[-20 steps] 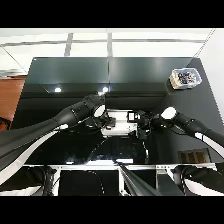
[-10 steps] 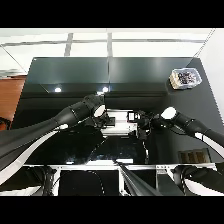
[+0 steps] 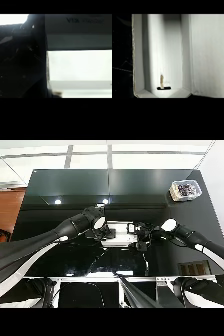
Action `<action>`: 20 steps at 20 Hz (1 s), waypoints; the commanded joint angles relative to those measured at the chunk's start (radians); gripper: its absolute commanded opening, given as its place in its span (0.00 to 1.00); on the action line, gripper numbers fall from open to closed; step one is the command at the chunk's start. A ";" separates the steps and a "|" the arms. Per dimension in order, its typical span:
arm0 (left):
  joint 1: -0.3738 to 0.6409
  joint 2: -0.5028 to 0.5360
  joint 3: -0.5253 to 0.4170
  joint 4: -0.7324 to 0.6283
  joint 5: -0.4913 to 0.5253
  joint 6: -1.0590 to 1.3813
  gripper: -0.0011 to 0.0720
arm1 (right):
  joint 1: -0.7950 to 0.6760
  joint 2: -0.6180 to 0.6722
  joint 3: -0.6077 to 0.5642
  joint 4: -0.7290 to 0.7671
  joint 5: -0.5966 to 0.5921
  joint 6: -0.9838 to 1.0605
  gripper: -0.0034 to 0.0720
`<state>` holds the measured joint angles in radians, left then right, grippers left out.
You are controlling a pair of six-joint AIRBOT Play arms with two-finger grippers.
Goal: Fold the box and place the chain.
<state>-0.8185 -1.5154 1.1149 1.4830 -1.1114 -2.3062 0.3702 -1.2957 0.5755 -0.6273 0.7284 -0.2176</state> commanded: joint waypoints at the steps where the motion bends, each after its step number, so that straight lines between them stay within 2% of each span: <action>1: -0.001 0.000 0.001 -0.007 0.002 0.006 0.05 | 0.000 0.001 0.000 0.001 0.001 0.000 0.62; 11: 0.000 0.000 0.001 -0.022 0.007 0.006 0.05 | 0.000 0.001 0.000 0.002 0.004 0.014 0.63; 13: 0.000 0.001 0.001 -0.016 0.000 0.006 0.05 | 0.000 0.005 0.000 -0.013 0.003 0.079 1.00; 20: 0.007 0.026 0.000 0.075 -0.015 0.006 0.05 | 0.000 0.204 0.000 -0.238 0.132 0.255 0.99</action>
<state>-0.8143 -1.4944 1.1152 1.5200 -1.1160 -2.2990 0.3695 -1.1671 0.5743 -0.7887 0.8028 -0.0429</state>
